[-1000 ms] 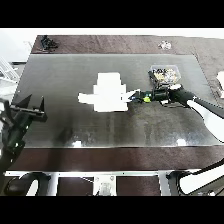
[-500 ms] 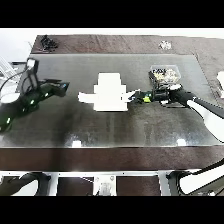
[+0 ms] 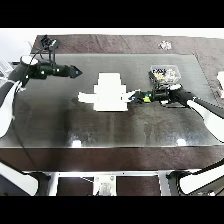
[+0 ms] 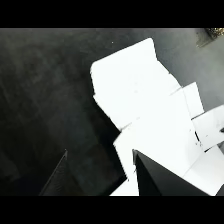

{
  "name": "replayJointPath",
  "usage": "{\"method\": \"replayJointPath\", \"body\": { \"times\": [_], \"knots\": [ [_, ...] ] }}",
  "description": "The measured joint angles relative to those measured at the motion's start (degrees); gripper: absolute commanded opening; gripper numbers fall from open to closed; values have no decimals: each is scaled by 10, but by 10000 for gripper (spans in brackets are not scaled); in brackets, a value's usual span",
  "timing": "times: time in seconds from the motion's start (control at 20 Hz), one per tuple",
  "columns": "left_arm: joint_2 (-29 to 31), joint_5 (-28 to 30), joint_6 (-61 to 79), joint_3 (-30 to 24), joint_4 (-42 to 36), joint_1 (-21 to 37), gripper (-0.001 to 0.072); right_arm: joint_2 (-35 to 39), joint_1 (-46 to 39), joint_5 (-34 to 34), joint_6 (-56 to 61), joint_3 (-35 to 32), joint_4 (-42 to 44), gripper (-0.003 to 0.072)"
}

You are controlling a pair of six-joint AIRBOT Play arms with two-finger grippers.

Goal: Fold the box and place the chain.

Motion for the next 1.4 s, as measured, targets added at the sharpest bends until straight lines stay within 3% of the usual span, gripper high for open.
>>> {"method": "replayJointPath", "body": {
  "times": [0.2,0.35,0.55,0.95,1.4],
  "knots": [
    [-99,-92,-106,159,33,0,469,0,0,0,0,0,0,10],
    [-153,-141,-155,215,42,-2,469,0,-1,0,-1,0,0,10],
    [-193,-169,-172,239,46,-25,469,0,-1,0,-1,0,-1,11],
    [-217,-112,-169,247,49,-75,470,0,-10,1,-2,0,-5,11],
    [-245,-121,-165,247,26,-85,470,0,-14,1,-11,0,-5,12]
  ]
}}
